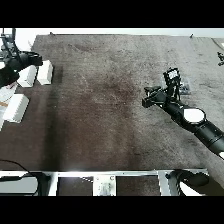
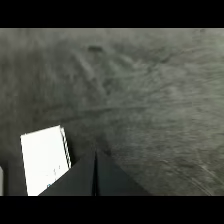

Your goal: Fold the box and place the chain.

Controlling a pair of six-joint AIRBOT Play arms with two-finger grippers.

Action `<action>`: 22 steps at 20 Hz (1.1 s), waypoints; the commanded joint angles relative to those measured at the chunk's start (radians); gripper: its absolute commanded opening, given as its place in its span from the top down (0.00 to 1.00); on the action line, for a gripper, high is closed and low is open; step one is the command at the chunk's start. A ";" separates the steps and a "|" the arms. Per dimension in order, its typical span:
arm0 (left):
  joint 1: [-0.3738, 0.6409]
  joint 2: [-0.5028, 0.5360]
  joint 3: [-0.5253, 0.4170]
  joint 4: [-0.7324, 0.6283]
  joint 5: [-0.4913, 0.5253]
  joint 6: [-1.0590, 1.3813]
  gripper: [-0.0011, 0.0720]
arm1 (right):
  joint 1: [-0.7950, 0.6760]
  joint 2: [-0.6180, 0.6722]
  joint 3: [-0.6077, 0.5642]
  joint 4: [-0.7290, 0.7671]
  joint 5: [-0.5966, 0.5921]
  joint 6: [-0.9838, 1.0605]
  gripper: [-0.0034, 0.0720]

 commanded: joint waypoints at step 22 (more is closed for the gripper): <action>0.000 1.088 -1.098 -1.092 0.113 1.200 0.97 | 0.299 0.563 -0.390 0.031 -0.429 0.053 0.98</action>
